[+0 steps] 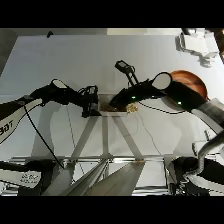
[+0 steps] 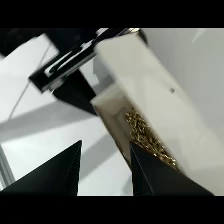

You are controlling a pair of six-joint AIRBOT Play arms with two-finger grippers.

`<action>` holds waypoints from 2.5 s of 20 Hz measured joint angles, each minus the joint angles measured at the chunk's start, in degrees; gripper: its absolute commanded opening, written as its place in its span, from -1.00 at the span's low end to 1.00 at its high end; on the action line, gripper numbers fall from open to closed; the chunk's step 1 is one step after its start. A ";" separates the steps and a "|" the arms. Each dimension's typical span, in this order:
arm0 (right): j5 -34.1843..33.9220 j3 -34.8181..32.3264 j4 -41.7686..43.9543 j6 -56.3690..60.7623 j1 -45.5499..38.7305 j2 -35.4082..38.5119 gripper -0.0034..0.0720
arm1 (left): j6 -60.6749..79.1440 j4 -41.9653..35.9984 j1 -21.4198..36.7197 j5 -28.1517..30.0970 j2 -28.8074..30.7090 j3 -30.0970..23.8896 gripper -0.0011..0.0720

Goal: Fold the box and place the chain.

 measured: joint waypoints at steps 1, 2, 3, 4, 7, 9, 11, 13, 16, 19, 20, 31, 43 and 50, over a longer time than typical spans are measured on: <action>1.40 0.00 -1.64 -1.18 -0.79 1.42 -0.02 | 0.02 0.00 0.00 0.00 0.00 0.00 -0.39; 2.40 0.00 -3.37 -2.27 -1.75 2.89 -0.02 | 0.02 0.02 0.00 0.00 0.00 0.00 -0.39; 3.28 0.00 -5.66 -3.52 -2.95 4.39 -0.02 | 0.00 0.02 0.00 0.00 0.00 0.00 -0.39; 4.09 -0.04 -8.28 -4.83 -4.28 5.77 -0.02 | 0.02 0.02 0.00 0.00 0.00 0.00 -0.39; 5.49 -0.66 -13.86 -9.73 -8.37 7.87 0.24 | 0.02 0.00 0.00 0.00 0.00 0.00 -0.39; 5.88 -1.66 -15.15 -15.50 -10.80 7.65 0.37 | 0.02 0.00 0.00 0.00 0.00 0.00 -0.39; 6.03 -2.69 -14.71 -23.63 -12.87 5.97 0.55 | 0.02 0.00 0.00 0.00 0.00 0.00 -0.39; 5.97 -3.30 -12.48 -32.50 -14.51 3.02 0.61 | 0.00 0.00 0.00 0.00 0.02 0.00 -0.39; 5.84 -3.72 -7.41 -44.72 -15.74 -2.58 0.62 | 0.02 0.00 0.00 0.00 0.00 0.00 -0.39; 5.75 -3.87 -4.11 -53.48 -16.17 -7.58 0.73 | 0.02 0.00 0.00 0.00 0.00 0.00 -0.39; 5.99 -3.87 -3.39 -55.41 -16.28 -9.07 0.75 | 0.02 0.02 0.00 0.00 0.00 0.00 -0.39; -0.59 -7.19 -0.98 -62.99 -12.90 -15.45 -0.57 | 0.00 0.02 0.00 0.00 0.00 0.00 -0.39; 0.17 -8.26 -5.70 -52.43 -12.52 -8.17 -0.87 | 0.00 0.02 0.00 0.00 0.00 0.00 -0.39; 3.85 -8.28 -0.20 -47.91 -12.48 2.38 -0.87 | 0.00 0.00 0.00 0.00 0.00 0.00 -0.39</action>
